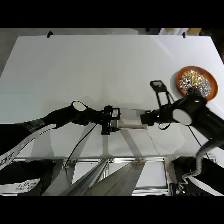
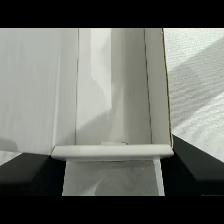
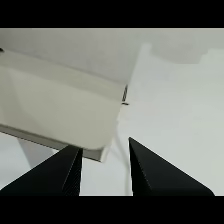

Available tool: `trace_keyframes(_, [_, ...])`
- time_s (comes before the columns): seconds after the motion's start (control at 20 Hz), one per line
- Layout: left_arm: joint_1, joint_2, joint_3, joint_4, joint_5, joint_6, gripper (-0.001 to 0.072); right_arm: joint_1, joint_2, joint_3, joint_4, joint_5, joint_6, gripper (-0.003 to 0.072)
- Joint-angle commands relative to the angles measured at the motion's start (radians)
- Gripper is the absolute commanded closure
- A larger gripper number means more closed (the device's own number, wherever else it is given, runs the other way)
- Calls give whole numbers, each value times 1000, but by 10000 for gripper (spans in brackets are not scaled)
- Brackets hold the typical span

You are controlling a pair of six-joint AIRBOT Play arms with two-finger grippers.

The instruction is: Fold the box and place the chain.

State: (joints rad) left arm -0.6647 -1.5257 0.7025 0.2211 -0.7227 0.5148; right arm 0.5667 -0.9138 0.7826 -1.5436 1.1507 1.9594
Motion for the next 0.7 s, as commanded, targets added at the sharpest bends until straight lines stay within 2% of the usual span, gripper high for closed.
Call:
trace_keyframes(0.0, [0,0,0,0,0,0,320,-142,56,147,-4,74,-195,478])
trace_keyframes(0.05, [0,0,0,0,0,0,320,-213,46,193,-5,55,-244,509])
trace_keyframes(0.15, [0,0,0,0,0,0,320,-362,-11,270,5,40,-313,508])
trace_keyframes(0.35, [0,0,0,0,0,0,320,-588,-197,388,2,102,-423,508])
trace_keyframes(0.45, [0,0,0,0,0,0,320,-653,-268,402,-8,64,-430,510])
trace_keyframes(0.65, [0,0,0,0,0,0,320,-752,-386,409,-116,45,-458,531])
